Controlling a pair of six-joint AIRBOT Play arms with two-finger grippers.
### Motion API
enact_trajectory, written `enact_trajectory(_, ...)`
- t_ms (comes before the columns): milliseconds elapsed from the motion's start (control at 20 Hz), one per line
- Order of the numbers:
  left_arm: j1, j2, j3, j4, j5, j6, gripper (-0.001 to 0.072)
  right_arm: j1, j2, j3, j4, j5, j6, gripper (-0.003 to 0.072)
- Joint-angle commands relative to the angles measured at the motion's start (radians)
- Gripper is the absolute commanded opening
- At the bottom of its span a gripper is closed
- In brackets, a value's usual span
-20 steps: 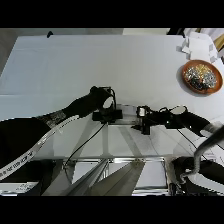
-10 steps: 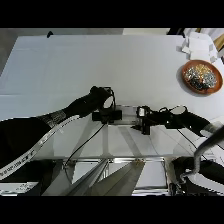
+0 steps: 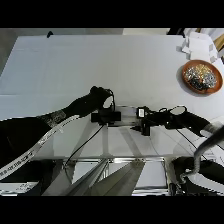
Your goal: Fold the box and place the chain.
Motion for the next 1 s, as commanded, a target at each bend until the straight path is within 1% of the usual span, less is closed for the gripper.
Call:
enact_trajectory(0, 0.006, 0.014, 0.001, 0.001, 0.009, 0.004, 0.0237, 0.0, 0.001, 0.0, 0.001, -0.003, 0.0, 0.0326)
enact_trajectory(100, 0.013, 0.025, 0.001, 0.001, 0.008, 0.004, 0.0236, 0.0, 0.001, 0.0, 0.001, -0.003, 0.0, 0.0326)
enact_trajectory(250, 0.017, 0.032, 0.001, 0.002, 0.008, 0.004, 0.0201, 0.0, 0.001, 0.0, 0.001, -0.002, 0.0, 0.0326)
enact_trajectory(350, 0.017, 0.032, 0.001, 0.004, 0.009, 0.004, 0.0193, 0.0, 0.001, 0.0, 0.001, -0.003, 0.0, 0.0326)
enact_trajectory(450, 0.017, 0.032, 0.001, 0.004, 0.009, 0.004, 0.0042, 0.0, 0.001, 0.0, 0.001, -0.003, 0.0, 0.0326)
enact_trajectory(500, 0.017, 0.032, 0.001, 0.004, 0.009, 0.004, 0.0011, 0.0, 0.001, 0.0, 0.001, -0.003, 0.0, 0.0326)
enact_trajectory(600, 0.017, 0.032, 0.001, 0.004, 0.009, 0.004, 0.0005, 0.0, 0.001, 0.0, 0.001, -0.003, 0.0, 0.0326)
enact_trajectory(750, 0.017, 0.032, 0.001, 0.01, 0.009, 0.004, 0.0006, 0.0, 0.001, 0.0, 0.001, -0.003, 0.0, 0.0326)
enact_trajectory(800, 0.016, 0.032, 0.001, 0.012, 0.008, 0.005, 0.0027, 0.0, 0.001, 0.0, 0.001, -0.003, 0.0, 0.0326)
enact_trajectory(850, 0.016, 0.032, 0.001, 0.012, 0.008, 0.008, 0.008, 0.0, 0.001, 0.0, 0.001, -0.003, 0.0, 0.0326)
enact_trajectory(950, 0.016, 0.032, 0.001, 0.012, 0.008, 0.01, 0.0224, 0.0, 0.001, 0.0, 0.001, -0.003, 0.0, 0.0326)
